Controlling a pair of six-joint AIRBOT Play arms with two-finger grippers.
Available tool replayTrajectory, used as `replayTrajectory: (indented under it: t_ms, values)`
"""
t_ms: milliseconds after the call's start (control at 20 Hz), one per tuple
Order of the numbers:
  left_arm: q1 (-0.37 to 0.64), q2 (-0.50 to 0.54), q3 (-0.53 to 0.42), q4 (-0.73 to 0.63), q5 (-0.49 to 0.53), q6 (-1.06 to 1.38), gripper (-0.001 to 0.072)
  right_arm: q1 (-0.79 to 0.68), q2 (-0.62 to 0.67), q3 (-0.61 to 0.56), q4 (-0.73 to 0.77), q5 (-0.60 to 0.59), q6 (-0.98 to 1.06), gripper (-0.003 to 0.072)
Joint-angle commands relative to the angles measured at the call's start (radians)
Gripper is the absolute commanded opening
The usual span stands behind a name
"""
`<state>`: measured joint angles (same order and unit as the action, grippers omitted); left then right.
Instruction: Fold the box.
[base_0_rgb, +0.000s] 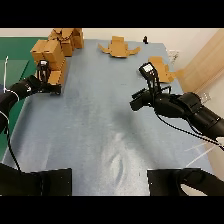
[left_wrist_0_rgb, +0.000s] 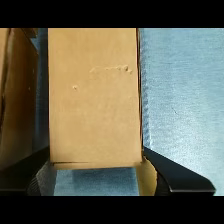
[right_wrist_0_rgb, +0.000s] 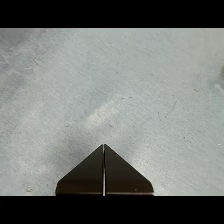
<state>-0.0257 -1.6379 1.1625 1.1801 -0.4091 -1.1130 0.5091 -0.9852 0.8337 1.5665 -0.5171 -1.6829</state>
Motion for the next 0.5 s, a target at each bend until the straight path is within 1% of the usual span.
replayTrajectory:
  t_ms: [0, 250, 450]
  values:
    - [-0.005, -0.002, 0.001, 0.010, 0.016, 0.002, 0.0695, 0.000, -0.001, 0.000, 0.005, 0.000, 0.000, 0.0005]
    - [-0.005, -0.001, 0.002, 0.010, 0.025, 0.002, 0.0694, 0.000, -0.002, 0.000, 0.005, 0.000, 0.000, 0.0005]
    - [-0.005, -0.001, 0.029, 0.010, 0.019, 0.002, 0.0694, 0.000, -0.013, 0.000, 0.014, 0.000, 0.000, 0.0006]
